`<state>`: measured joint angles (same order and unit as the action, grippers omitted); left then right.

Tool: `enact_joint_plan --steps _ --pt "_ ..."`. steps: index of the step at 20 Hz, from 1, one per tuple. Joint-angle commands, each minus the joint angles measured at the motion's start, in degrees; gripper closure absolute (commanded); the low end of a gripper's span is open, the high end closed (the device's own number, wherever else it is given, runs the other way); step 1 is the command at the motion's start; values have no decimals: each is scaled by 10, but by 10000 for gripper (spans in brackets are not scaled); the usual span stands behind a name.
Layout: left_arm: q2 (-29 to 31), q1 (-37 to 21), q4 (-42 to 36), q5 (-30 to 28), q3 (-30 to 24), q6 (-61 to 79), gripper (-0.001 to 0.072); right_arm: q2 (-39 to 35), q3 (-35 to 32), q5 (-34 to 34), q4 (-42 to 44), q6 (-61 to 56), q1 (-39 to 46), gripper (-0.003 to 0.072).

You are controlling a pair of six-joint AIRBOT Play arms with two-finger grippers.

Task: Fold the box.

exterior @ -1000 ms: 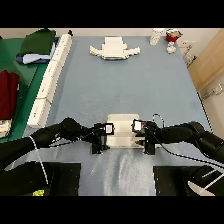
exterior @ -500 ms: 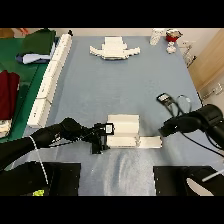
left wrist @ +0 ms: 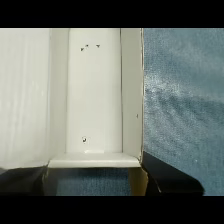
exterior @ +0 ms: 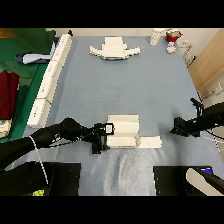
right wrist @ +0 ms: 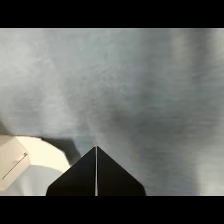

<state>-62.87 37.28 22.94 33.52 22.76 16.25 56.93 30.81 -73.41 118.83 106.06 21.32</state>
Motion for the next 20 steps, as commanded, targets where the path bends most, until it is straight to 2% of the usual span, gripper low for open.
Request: enact_joint_plan --steps 1,6,10,20 --pt "0 0 0 -1 0 0 347 35 -38 -16 69 45 32 681" --pt "0 0 0 -1 0 0 347 38 -109 2 112 45 32 681" --pt "0 0 0 0 0 0 347 37 -112 -15 140 51 19 681" --pt "0 0 0 -1 0 0 347 37 -110 5 196 57 -132 681"
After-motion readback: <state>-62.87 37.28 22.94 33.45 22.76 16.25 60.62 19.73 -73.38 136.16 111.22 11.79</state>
